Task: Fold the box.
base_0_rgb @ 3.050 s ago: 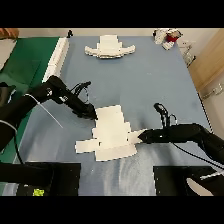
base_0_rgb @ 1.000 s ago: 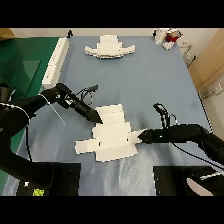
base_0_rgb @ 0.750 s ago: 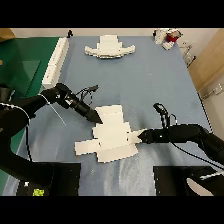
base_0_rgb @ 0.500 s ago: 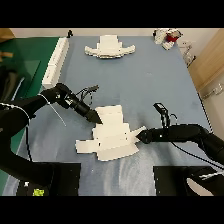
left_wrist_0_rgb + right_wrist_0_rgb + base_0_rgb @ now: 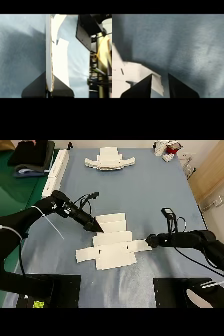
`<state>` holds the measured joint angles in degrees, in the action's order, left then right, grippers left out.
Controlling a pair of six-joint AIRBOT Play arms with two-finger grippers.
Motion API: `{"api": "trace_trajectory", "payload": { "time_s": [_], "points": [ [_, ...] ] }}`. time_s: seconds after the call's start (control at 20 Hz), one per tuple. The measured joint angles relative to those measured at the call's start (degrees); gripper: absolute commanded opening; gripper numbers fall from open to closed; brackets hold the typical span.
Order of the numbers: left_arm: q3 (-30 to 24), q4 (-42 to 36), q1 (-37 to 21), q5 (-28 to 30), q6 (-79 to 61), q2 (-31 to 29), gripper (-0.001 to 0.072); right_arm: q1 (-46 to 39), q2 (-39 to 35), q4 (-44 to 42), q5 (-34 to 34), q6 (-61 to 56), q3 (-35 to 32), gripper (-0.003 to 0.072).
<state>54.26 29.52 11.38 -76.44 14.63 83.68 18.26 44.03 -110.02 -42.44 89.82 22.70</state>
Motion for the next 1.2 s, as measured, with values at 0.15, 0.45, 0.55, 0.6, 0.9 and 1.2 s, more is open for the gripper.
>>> {"api": "trace_trajectory", "payload": {
  "time_s": [0.15, 0.45, 0.55, 0.6, 0.9, 1.2],
  "points": [
    [-2.10, -0.04, 3.21, 4.50, -4.28, -4.87, 0.0007, -1.66, -0.04, 5.55, -0.04, -9.16, 2.86, 0.0306],
    [-13.11, -0.02, 12.72, 22.21, -10.71, -17.92, 0.0007, -2.60, -0.04, 8.41, -0.09, -16.22, 7.19, 0.0307],
    [-17.20, -0.11, 16.17, 28.46, -12.07, -22.88, 0.0007, -2.67, -0.04, 8.76, -0.07, -17.22, 7.69, 0.0306],
    [-19.12, -0.04, 18.05, 31.54, -12.76, -25.35, 0.0007, -2.67, -0.04, 8.87, -0.11, -17.62, 7.87, 0.0306],
    [-27.41, -0.09, 28.81, 46.18, -16.39, -34.99, 0.0010, -2.71, -0.04, 9.09, -0.07, -19.47, 8.22, 0.0306],
    [-30.05, 0.17, 32.65, 50.42, -19.39, -35.98, 0.0013, -2.71, -0.04, 9.11, -0.04, -20.35, 8.24, 0.0306]
  ]
}}
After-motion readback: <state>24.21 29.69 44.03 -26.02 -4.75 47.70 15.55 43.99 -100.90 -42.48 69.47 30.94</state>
